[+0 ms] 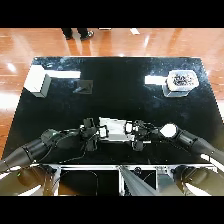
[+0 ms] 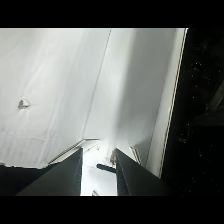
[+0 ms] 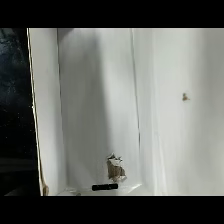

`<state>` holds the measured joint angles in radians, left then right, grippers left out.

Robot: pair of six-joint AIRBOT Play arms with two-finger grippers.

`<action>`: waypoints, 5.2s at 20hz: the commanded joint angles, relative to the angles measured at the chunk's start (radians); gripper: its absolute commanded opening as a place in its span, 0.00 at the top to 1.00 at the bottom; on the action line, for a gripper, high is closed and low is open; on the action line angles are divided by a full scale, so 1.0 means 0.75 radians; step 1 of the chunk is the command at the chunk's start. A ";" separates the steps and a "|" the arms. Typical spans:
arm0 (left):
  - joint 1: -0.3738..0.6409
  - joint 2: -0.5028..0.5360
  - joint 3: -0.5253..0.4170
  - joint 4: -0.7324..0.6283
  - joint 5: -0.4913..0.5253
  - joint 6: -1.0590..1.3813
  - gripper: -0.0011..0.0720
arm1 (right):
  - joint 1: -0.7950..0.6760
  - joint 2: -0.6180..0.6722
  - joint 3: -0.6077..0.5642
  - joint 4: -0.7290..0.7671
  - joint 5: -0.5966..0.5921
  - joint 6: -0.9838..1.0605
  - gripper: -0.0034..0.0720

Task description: Fold the box and place the chain.

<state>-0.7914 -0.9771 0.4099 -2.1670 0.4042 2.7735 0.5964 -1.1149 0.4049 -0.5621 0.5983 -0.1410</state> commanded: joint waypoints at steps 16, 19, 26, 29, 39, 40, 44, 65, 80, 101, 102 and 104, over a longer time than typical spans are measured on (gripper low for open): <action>-0.003 -0.001 0.001 0.001 -0.032 -0.009 0.64 | -0.001 -0.008 -0.001 0.001 0.000 0.002 0.15; -0.003 -0.001 0.001 0.001 -0.032 -0.009 0.55 | -0.001 -0.008 -0.001 0.001 0.000 0.002 0.15; -0.003 0.001 0.006 0.011 -0.030 -0.035 0.82 | -0.001 -0.008 -0.001 0.001 0.000 0.002 0.15; -0.002 0.003 0.030 0.016 -0.026 -0.035 0.95 | -0.001 -0.008 -0.001 0.001 0.000 0.002 0.15; 0.029 0.187 0.043 0.141 -0.008 -0.299 0.96 | -0.001 -0.008 -0.001 0.001 0.000 0.002 0.15; 0.066 0.224 0.043 0.204 0.043 -0.408 0.96 | -0.001 -0.008 -0.001 0.001 0.000 0.002 0.15; 0.303 0.394 0.043 0.474 0.367 -0.849 0.96 | -0.001 -0.008 -0.001 0.001 0.000 0.002 0.15; 0.833 -0.475 0.280 -0.062 0.831 -1.288 0.95 | -0.001 -0.008 -0.001 0.006 0.000 0.002 0.15; 0.811 -0.533 0.378 -0.166 1.105 -1.174 0.32 | -0.001 -0.010 -0.001 0.006 0.000 0.002 0.15; 0.690 -0.408 0.501 -0.251 1.127 -1.195 0.14 | -0.001 -0.010 -0.001 0.013 0.000 0.003 0.15; 0.668 -0.395 0.500 -0.228 1.102 -1.201 0.13 | -0.001 -0.010 -0.001 0.014 0.000 0.003 0.15; 0.615 -0.375 0.500 -0.185 1.049 -1.260 0.14 | -0.001 -0.010 -0.001 0.014 0.000 0.003 0.15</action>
<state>-0.2848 -1.2850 0.7849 -2.3459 1.2579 1.8645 0.5968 -1.1221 0.4049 -0.5541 0.5980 -0.1394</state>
